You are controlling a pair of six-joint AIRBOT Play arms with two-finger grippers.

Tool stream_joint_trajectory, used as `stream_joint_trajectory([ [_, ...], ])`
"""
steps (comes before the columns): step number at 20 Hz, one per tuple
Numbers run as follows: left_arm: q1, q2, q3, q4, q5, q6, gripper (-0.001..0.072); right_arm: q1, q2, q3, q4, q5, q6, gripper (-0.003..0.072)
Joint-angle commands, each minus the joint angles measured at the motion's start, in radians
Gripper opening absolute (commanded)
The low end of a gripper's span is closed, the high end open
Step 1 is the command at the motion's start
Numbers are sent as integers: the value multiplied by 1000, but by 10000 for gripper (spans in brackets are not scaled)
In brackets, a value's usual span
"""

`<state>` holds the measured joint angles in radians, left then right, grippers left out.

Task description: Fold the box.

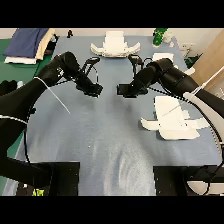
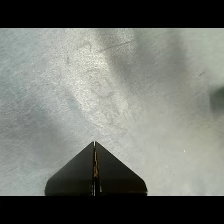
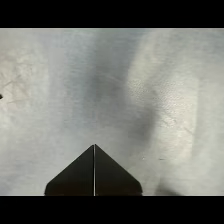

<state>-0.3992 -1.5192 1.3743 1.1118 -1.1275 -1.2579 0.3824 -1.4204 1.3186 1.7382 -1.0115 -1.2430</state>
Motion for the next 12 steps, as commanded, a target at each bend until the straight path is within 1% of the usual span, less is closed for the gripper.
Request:
stream_joint_trajectory([
  [1,1,-1,0,-2,1,1,15,-1,-1,-1,-2,3,0,11],
  [5,1,-4,-1,-2,1,1,15,-2,-6,0,9,-13,4,11],
  [7,0,-4,-1,-2,1,1,15,-5,-5,20,10,-75,5,13],
  [8,1,-4,-1,-2,1,1,15,-16,-5,48,10,-128,5,60],
  [9,1,-4,-1,-2,1,1,15,-31,-5,86,8,-190,5,247],
  [10,1,-4,-1,-2,1,1,15,-51,-5,133,-11,-262,4,359],
  [12,0,-4,-1,-2,1,1,15,-103,-5,213,-129,-422,5,358],
])
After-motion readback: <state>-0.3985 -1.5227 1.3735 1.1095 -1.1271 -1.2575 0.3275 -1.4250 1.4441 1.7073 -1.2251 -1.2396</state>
